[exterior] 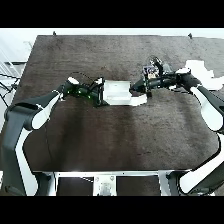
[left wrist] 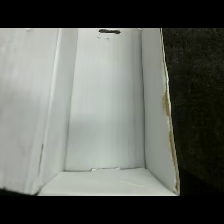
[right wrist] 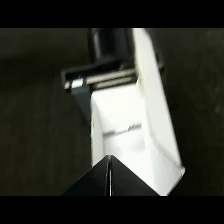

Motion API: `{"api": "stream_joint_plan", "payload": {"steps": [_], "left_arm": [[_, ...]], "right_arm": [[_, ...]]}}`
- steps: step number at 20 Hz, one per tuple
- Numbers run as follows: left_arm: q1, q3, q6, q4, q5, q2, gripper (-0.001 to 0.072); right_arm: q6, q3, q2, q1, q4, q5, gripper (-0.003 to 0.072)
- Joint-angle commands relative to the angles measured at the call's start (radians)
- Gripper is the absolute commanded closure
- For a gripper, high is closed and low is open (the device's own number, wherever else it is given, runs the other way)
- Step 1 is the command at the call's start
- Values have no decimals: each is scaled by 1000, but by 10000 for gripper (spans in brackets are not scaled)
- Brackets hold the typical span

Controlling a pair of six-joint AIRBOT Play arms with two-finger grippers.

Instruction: Fold the box and place the chain.

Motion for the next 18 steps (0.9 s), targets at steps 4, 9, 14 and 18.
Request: {"api": "stream_joint_plan", "payload": {"steps": [4, 9, 14, 18], "left_arm": [[1, 0, 0, 1, -2, -1, 298], [1, 0, 0, 1, -2, -1, 298], [1, 0, 0, 1, -2, -1, 298], [1, 0, 0, 1, -2, -1, 298]], "right_arm": [[132, 0, -10, 85, 67, -363, 675], [232, 0, -32, 77, 43, -480, 675], [296, 1, -76, 78, -32, -483, 674], [295, 13, -77, 76, -32, -474, 674]]}}
